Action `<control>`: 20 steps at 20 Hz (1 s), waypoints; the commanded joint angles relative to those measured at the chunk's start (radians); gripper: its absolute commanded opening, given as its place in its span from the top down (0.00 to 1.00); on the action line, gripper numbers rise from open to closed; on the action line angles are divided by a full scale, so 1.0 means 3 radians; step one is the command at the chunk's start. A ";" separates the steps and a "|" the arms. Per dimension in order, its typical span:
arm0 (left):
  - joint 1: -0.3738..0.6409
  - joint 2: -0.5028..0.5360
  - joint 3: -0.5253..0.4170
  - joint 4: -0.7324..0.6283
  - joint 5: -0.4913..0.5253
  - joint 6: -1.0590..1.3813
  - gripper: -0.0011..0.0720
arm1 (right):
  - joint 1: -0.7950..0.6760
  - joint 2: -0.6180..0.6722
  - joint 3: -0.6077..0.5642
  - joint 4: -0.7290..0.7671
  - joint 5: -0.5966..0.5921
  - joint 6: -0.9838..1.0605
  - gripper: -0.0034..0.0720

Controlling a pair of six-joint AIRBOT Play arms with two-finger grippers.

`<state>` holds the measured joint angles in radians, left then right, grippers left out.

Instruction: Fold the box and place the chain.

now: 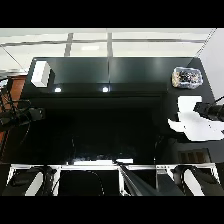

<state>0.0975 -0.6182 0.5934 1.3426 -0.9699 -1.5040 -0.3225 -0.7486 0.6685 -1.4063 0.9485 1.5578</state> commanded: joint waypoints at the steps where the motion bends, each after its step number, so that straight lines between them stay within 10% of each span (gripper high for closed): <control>1: 0.0000 0.0004 -0.0003 -0.0004 0.0005 0.0001 0.95 | 0.0001 -0.0003 -0.0001 -0.0003 0.0004 0.0009 0.93; 16: -0.0001 -0.0062 -0.0010 -0.0032 0.0668 0.0003 0.94 | 0.0001 -0.0003 -0.0001 0.0093 -0.0206 0.0014 0.93; 17: -0.0001 -0.0118 -0.0010 -0.0081 0.0795 0.0004 0.70 | 0.0003 -0.0004 -0.0003 0.0192 -0.0242 0.0011 0.93; 18: -0.0020 -0.0206 -0.0009 -0.0169 0.0900 0.0031 0.19 | 0.0003 -0.0006 -0.0014 0.0238 -0.0375 0.0011 0.90; 19: -0.0053 -0.0318 -0.0003 -0.0243 0.0963 0.0046 0.01 | 0.0003 -0.0032 -0.0020 0.0229 -0.0506 -0.0003 0.30; 20: -0.0113 -0.0441 0.0010 -0.0278 0.0965 0.0051 0.01 | 0.0001 -0.0089 -0.0023 0.0209 -0.0589 -0.0031 0.01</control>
